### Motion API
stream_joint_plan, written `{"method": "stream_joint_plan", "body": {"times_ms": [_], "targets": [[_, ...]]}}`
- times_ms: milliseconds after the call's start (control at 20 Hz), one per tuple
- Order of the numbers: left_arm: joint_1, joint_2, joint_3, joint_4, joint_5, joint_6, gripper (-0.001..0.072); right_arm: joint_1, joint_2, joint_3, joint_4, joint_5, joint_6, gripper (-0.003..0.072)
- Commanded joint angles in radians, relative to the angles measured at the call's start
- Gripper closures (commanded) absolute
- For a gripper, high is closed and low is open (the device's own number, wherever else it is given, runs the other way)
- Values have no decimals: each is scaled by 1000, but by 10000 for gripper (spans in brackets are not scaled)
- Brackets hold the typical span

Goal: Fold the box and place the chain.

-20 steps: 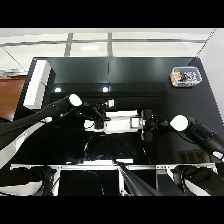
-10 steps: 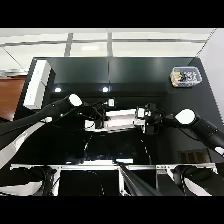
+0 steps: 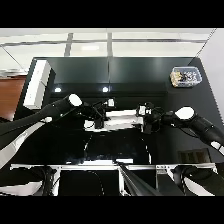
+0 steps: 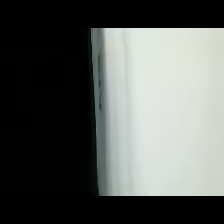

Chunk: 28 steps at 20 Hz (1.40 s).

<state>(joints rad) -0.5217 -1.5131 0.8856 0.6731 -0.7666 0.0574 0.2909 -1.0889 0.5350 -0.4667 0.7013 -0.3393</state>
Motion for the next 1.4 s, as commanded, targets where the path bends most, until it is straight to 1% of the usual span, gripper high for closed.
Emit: {"method": "stream_joint_plan", "body": {"times_ms": [0,150,400,550,900,1250,1350], "targets": [[0,0,-1,0,0,0,679,-3,-5,1,31,11,-33,76],[0,0,-1,0,0,0,679,-3,-9,1,29,34,-32,76],[0,0,-1,0,0,0,679,-2,-66,0,27,106,-32,76],[0,0,-1,0,0,0,679,-3,-78,-5,-5,87,-32,76],[0,0,-1,0,0,0,679,-3,-148,-5,-10,55,-48,76],[0,0,-1,0,0,-1,679,-3,-159,-4,-11,27,-26,76],[0,0,-1,0,0,-1,680,-3,-161,-4,-49,25,-4,76]]}}
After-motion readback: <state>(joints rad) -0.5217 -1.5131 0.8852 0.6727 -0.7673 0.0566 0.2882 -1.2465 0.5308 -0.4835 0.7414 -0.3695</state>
